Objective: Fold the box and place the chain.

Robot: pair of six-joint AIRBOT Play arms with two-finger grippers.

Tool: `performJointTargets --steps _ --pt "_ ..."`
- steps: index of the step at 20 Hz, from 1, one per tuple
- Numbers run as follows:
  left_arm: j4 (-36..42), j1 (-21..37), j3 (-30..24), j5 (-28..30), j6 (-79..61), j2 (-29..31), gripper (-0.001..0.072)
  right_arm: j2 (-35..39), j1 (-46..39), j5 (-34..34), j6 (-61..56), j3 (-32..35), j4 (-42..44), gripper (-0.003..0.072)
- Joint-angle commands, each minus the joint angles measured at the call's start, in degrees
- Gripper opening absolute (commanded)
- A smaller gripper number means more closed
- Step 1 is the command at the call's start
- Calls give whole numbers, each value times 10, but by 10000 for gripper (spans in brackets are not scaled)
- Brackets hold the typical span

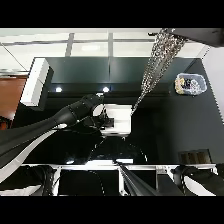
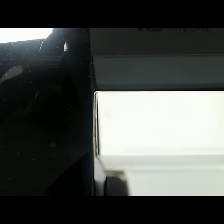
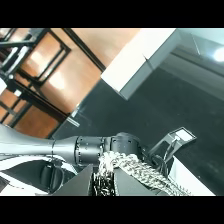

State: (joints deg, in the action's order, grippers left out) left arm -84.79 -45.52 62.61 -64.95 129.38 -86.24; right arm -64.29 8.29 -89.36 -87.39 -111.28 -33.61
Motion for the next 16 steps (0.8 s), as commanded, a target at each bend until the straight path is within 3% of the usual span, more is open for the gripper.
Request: performJointTargets --steps 1,7,11,16 --pt "0 0 0 0 0 0 27 -1 0 9 0 0 6 8" --pt "0 0 0 0 0 0 27 -22 37 14 0 0 2 8" --pt "0 0 0 0 0 0 27 -44 89 19 0 0 -49 8" --pt "0 0 0 0 0 0 27 -60 94 14 0 2 -61 8"
